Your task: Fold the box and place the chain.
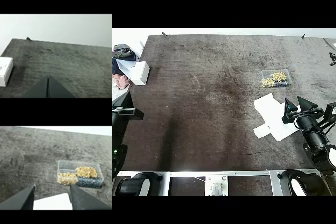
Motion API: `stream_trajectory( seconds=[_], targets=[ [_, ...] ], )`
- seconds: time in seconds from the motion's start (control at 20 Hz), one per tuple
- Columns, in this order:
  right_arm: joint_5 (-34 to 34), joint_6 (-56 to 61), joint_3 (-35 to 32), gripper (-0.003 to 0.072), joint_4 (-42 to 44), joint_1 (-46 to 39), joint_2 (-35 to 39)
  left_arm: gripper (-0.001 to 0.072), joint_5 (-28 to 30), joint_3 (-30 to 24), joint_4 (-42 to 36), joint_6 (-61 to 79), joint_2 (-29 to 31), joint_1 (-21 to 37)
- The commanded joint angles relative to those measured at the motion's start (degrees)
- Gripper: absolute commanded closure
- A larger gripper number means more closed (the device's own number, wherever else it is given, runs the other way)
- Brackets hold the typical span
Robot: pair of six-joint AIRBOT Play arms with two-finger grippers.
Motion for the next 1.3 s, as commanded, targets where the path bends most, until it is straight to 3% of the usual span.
stream_trajectory(
  seconds=[0.0, 0.3, 0.5, 0.65, 0.8, 0.9, 1.1, 1.25],
  targets=[
    [0.0, 0.0, 0.0, 0.0208, -0.2, 0.0, 0.1, 0.0697, 0.0, 0.0, 0.0, 0.0, 0.0, 0.1],
    [-1.5, 1.3, 1.4, 0.0207, 0.2, -0.1, 0.0, 0.0696, 0.0, 0.0, 0.0, 0.0, 0.0, 0.1],
    [-8.5, 1.9, 10.1, 0.0207, -1.1, -0.2, -2.9, 0.0696, -0.1, 0.0, 0.0, 0.0, 0.0, 0.1],
    [-4.7, 2.1, 17.1, 0.0208, 0.5, -4.2, -10.8, 0.0697, -0.1, 0.0, 0.0, 0.0, 0.0, 0.1],
    [8.9, 4.2, 23.1, 0.0208, 0.6, -14.8, -23.1, 0.0697, -0.1, 0.0, 0.0, 0.0, 0.0, 0.1],
    [22.7, 7.5, 28.4, 0.0208, -3.7, -24.5, -32.8, 0.0697, -0.1, 0.0, 0.0, 0.0, 0.0, 0.1],
    [53.7, 26.1, 46.6, 0.0211, -28.4, -42.5, -53.7, 0.0697, -0.1, 0.0, 0.0, 0.0, 0.0, 0.1],
    [70.6, 38.1, 61.3, 0.0209, -41.0, -48.0, -67.3, 0.0696, -0.1, 0.0, 0.0, 0.0, 0.0, 0.1]
  ],
)
